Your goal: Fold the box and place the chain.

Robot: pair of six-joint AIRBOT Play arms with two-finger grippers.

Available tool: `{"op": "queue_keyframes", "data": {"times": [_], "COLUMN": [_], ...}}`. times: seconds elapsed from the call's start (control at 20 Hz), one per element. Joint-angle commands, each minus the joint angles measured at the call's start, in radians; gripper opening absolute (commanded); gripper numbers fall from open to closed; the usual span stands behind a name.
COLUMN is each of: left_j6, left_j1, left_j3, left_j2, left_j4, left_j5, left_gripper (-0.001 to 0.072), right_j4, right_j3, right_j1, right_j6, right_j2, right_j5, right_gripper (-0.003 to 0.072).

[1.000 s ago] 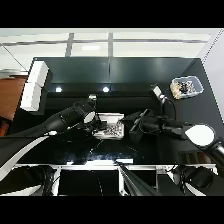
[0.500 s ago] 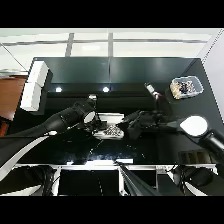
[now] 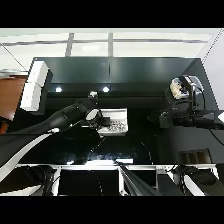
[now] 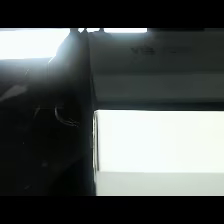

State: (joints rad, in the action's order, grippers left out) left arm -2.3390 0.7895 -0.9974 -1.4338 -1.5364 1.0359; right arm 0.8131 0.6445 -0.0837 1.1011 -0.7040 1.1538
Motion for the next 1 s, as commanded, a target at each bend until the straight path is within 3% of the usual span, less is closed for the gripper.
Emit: {"op": "queue_keyframes", "data": {"times": [0.0,0.1,0.25,0.3,0.45,0.65,0.75,0.95], "left_j6": [-0.007,-0.006,0.007,0.063,0.298,0.633,0.756,0.802], "left_j1": [0.001,0.000,-0.001,-0.002,-0.005,-0.045,-0.146,-0.495], "left_j3": [-0.020,-0.021,-0.058,-0.086,-0.175,-0.153,-0.104,0.047], "left_j2": [-0.018,-0.018,-0.017,-0.015,0.024,0.216,0.323,0.489], "left_j4": [-0.007,0.003,0.000,-0.008,-0.065,-0.185,-0.154,-0.034], "left_j5": [-0.003,0.005,0.097,0.146,0.314,0.465,0.472,0.412], "left_gripper": [0.0030,0.0074,0.0616,0.0672,0.0672,0.0673,0.0673,0.0673], "right_j4": [0.023,0.025,0.038,0.037,0.037,0.037,0.037,0.038], "right_j3": [0.001,0.001,0.001,0.001,0.001,0.001,0.001,0.001], "right_j1": [0.048,0.048,0.048,0.048,0.048,0.048,0.048,0.048], "right_j6": [0.040,0.041,0.048,0.048,0.048,0.048,0.047,0.048], "right_j2": [0.008,0.008,0.008,0.008,0.008,0.008,0.008,0.008], "right_j5": [0.046,0.046,0.046,0.045,0.039,0.016,-0.005,-0.056], "right_gripper": [0.0492,0.0493,0.0493,0.0493,0.0493,0.0492,0.0491,0.0495]}}
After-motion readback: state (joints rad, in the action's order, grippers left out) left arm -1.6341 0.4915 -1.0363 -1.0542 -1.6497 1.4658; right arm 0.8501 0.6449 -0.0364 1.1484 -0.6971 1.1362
